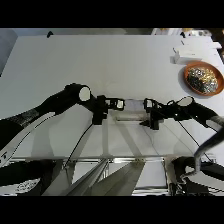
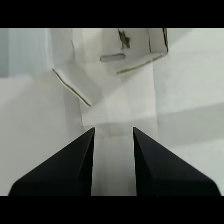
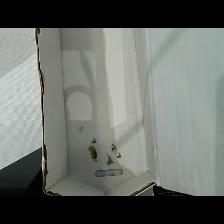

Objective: Fold the box and place the chain.

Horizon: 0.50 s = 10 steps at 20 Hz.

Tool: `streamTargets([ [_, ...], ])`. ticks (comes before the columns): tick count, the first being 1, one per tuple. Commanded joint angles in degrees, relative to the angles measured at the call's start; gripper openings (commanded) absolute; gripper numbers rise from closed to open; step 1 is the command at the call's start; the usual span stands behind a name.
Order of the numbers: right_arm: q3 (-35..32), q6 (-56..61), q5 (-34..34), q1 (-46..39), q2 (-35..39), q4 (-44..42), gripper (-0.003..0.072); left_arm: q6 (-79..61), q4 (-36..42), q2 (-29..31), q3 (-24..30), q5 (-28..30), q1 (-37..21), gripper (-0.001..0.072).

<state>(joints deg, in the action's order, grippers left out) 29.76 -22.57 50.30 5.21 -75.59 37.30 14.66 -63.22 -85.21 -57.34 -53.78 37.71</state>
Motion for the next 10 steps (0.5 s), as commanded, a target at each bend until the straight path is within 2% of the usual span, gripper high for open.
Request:
streamTargets([
  [1,0.00,0.02,0.02,0.02,0.04,0.00,0.0339,-6.54,5.84,-0.11,0.44,3.21,0.20,0.0274],
  [6,0.00,0.02,0.02,0.02,0.04,0.00,0.0339,-7.02,6.47,-2.56,0.44,2.64,1.40,0.0274],
  [10,0.00,0.02,0.02,0.02,0.04,0.00,0.0339,-6.99,8.02,-3.28,0.44,6.21,2.84,0.0272],
])
